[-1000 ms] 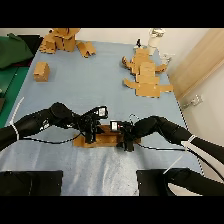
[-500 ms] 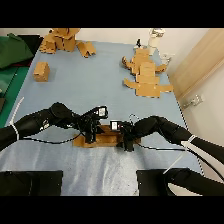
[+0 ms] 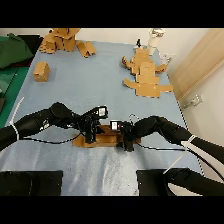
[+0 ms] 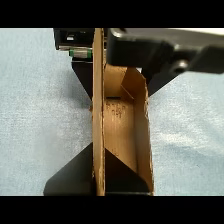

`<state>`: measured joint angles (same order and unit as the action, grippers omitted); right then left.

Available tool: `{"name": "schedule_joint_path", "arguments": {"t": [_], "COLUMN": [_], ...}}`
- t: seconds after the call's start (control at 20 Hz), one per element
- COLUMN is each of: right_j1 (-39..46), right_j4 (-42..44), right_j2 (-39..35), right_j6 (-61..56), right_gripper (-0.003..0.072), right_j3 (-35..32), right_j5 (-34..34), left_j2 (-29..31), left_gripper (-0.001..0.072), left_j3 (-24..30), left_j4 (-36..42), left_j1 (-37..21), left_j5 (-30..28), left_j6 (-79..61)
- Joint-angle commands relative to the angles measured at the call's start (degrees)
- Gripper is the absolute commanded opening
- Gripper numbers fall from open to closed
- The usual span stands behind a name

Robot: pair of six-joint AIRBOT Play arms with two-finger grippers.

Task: Fold the box.

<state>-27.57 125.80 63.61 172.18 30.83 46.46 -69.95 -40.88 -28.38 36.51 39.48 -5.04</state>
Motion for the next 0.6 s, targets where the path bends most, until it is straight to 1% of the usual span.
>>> {"name": "schedule_joint_path", "arguments": {"t": [0.0,0.15,0.2,0.25,0.3,0.45,0.5,0.55], "right_j1": [-0.07,-0.07,-0.07,-0.07,-0.07,-0.07,-0.07,-0.07], "right_j4": [0.0,-0.02,-0.02,-0.02,-0.02,-0.02,-0.02,-0.02], "right_j2": [0.0,0.0,0.0,0.0,0.0,0.0,0.0,0.0], "right_j6": [-0.02,-0.02,-0.02,-0.02,-0.02,-0.02,-0.02,-0.02], "right_gripper": [0.0509,0.0509,0.0509,0.0509,0.0509,0.0509,0.0509,0.0509], "right_j3": [0.04,0.04,0.04,0.04,0.04,0.04,0.02,0.04], "right_j5": [0.11,0.09,0.09,0.09,0.09,0.09,0.11,0.11], "left_j2": [0.02,0.02,0.02,0.02,0.07,0.55,1.73,3.32], "left_gripper": [0.0012,0.0014,0.0114,0.0421,0.0482,0.0482,0.0528,0.0662], "left_j3": [-0.02,-0.02,-0.02,-0.02,-0.02,-0.26,-0.26,-0.26], "left_j4": [0.09,0.09,0.09,0.13,0.07,-0.5,-2.62,-6.19], "left_j1": [-0.07,-0.07,-0.07,-0.07,-0.13,-1.01,-1.73,-2.51], "left_j5": [0.11,0.09,0.09,-0.24,-0.61,-0.48,-0.37,-0.11], "left_j6": [0.17,0.17,0.15,0.35,1.64,3.19,6.34,11.93]}}
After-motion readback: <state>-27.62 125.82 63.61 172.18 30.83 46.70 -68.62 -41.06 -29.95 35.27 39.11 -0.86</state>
